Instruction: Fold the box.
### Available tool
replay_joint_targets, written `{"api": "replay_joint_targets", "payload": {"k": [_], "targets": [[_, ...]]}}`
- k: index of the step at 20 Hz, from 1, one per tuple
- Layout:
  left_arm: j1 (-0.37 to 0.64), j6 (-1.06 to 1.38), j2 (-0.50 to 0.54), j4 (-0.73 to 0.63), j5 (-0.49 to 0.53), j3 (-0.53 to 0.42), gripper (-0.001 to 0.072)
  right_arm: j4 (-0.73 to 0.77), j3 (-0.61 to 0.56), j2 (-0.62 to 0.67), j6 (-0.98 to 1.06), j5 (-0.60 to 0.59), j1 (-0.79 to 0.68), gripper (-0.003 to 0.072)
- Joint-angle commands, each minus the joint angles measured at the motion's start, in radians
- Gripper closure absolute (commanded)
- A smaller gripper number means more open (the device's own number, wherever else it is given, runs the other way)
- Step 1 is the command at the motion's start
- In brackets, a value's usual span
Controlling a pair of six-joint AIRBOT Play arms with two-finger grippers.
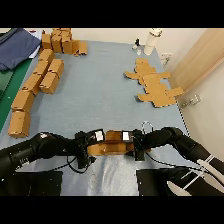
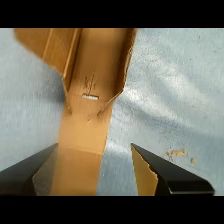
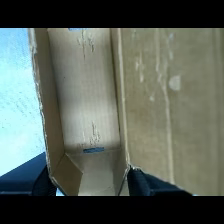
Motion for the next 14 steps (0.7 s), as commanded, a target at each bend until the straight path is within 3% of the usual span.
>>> {"api": "replay_joint_targets", "payload": {"k": [1, 8, 10, 14], "targets": [[-0.049, 0.037, -0.041, -0.002, 0.136, -0.008, 0.0027, 0.0, 0.0, 0.0, 0.0, 0.0, 0.0, 0.0174], [-0.045, 0.083, -0.127, -0.02, 0.2, 0.014, 0.0029, 0.0, 0.0, 0.0, 0.0, 0.0, 0.0, 0.0174], [-0.045, 0.153, -0.13, -0.093, 0.203, 0.015, 0.0123, 0.0, 0.0, 0.0, 0.0, 0.0, 0.0, 0.0174], [-0.044, 0.256, -0.13, -0.196, 0.169, 0.012, 0.0124, 0.0, 0.0, 0.0, 0.0, 0.0, 0.0, 0.0174]]}}
